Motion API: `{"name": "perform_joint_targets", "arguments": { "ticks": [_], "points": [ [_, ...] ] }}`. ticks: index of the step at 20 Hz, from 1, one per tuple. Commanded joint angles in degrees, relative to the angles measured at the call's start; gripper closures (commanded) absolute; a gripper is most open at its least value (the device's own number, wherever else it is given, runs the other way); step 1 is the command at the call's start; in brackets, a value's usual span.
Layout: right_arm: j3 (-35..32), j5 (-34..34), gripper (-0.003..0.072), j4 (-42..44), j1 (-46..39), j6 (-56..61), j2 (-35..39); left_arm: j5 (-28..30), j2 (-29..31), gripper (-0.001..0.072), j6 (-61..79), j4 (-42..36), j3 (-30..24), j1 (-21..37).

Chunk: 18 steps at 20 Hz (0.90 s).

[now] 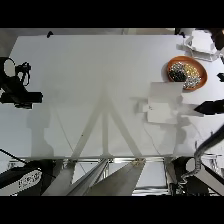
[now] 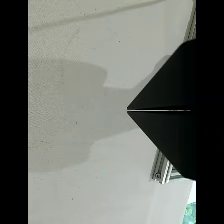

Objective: Fold the box and place the chain.

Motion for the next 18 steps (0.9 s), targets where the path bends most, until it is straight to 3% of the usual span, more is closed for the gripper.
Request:
{"name": "perform_joint_targets", "arguments": {
  "ticks": [1, 5, 10, 13, 18],
  "points": [
    [-5.66, -0.94, 0.0669, 5.81, 11.21, 0.63, 3.72, 0.0, 0.04, 0.0698, 0.02, 0.02, -0.02, -0.02],
    [-6.69, -4.74, 0.0669, 6.32, 23.78, 6.03, 3.72, 0.04, 0.04, 0.0698, 0.02, 0.0, -0.02, -0.02],
    [-7.3, -14.64, 0.0668, 8.17, 35.89, 18.78, 3.72, 2.08, 0.04, 0.0698, 0.26, -0.68, -0.02, -0.02],
    [-7.3, -19.19, 0.0668, 6.78, 40.54, 23.54, 3.69, 6.1, 0.04, 0.0698, 2.8, -3.06, -0.02, 0.0],
    [-7.3, -19.91, 0.0668, 5.84, 42.62, 24.52, 3.65, 9.81, -0.02, 0.0692, 13.0, -11.15, -0.04, 0.0]
  ]
}}
